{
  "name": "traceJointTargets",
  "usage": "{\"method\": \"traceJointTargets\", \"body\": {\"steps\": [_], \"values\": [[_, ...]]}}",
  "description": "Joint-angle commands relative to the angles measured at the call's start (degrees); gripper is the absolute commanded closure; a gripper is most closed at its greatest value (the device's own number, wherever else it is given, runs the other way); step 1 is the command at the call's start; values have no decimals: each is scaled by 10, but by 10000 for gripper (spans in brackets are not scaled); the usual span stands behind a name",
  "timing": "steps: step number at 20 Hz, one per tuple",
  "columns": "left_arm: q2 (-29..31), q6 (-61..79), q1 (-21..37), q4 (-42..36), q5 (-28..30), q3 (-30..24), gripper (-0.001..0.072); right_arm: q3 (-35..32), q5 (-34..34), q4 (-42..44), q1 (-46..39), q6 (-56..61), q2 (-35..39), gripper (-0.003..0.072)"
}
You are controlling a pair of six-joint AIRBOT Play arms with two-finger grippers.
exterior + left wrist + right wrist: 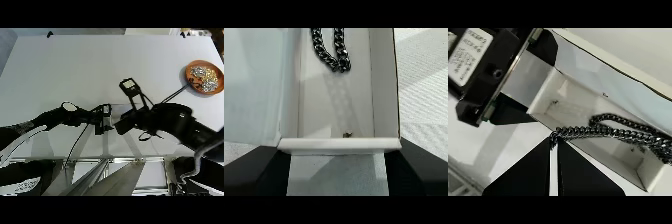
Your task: Fold the box and place the chain.
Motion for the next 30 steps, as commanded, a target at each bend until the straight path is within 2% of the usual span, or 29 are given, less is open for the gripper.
{"method": "traceJointTargets", "body": {"steps": [1, 7, 13, 14, 16, 18, 24, 27, 30], "values": [[0, 0, 0, 0, 0, 0, 575, 0, -13, 7, 1, 0, -63, 667], [0, 0, 0, 0, 0, 0, 575, 0, -26, 15, 1, 0, -133, 667], [0, 0, 0, 0, 0, 0, 575, 1, 0, 4, 0, -1, -117, 663], [0, 0, 0, 0, 0, 0, 575, 1, 8, -3, 0, -1, -106, 637], [0, 0, 0, 0, 0, 0, 575, 1, 23, -23, 0, -7, -77, 483], [0, 0, 0, 0, 0, 0, 575, 1, 54, -38, -12, -8, -46, 481], [0, 0, 0, 0, 0, 0, 575, 1, 183, -75, -150, -24, 19, 485], [0, 0, 0, 0, 0, 0, 575, 1, 194, -79, -234, -53, 13, 485], [0, 0, 0, 0, 0, 0, 575, 0, 173, -80, -306, -66, -8, 485]]}}
